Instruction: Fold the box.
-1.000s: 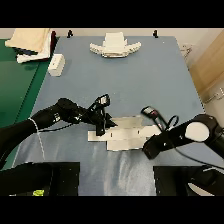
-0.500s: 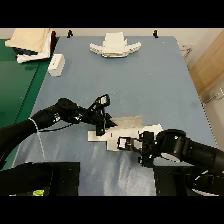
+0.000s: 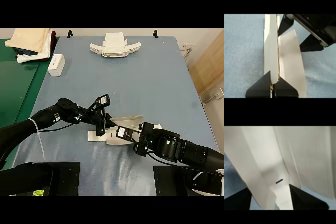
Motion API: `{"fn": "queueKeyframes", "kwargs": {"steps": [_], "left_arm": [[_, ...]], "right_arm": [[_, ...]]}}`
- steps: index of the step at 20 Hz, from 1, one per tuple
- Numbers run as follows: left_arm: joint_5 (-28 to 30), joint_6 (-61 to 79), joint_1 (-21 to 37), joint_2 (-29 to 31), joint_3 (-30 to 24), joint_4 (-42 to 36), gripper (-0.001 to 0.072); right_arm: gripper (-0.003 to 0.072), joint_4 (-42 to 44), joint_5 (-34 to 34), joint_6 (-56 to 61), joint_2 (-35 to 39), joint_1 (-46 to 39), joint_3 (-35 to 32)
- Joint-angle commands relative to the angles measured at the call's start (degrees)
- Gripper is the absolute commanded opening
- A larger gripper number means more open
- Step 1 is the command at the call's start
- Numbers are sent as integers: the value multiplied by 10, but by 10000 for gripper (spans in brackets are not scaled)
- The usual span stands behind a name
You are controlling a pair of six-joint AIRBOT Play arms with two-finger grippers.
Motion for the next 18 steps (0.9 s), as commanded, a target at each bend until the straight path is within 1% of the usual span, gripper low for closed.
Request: {"fn": "queueKeyframes", "kwargs": {"steps": [1,3,6,10,12,14,16,18], "left_arm": [[0,0,0,0,0,0,16],[0,0,0,0,0,0,16],[0,0,0,0,0,0,16],[0,0,0,0,0,0,16],[0,0,0,0,0,0,16],[0,0,0,0,0,0,16],[0,0,0,0,0,0,16],[0,0,0,0,0,0,15]], "right_arm": [[705,-31,21,108,26,1,16],[705,-31,35,129,42,0,20],[705,-31,68,186,42,-12,20],[706,-34,65,192,40,-26,20],[707,-32,43,127,41,-29,20],[716,-7,16,76,41,-56,20],[717,73,-3,-34,41,-108,20],[718,192,-19,-196,41,-178,20]]}}
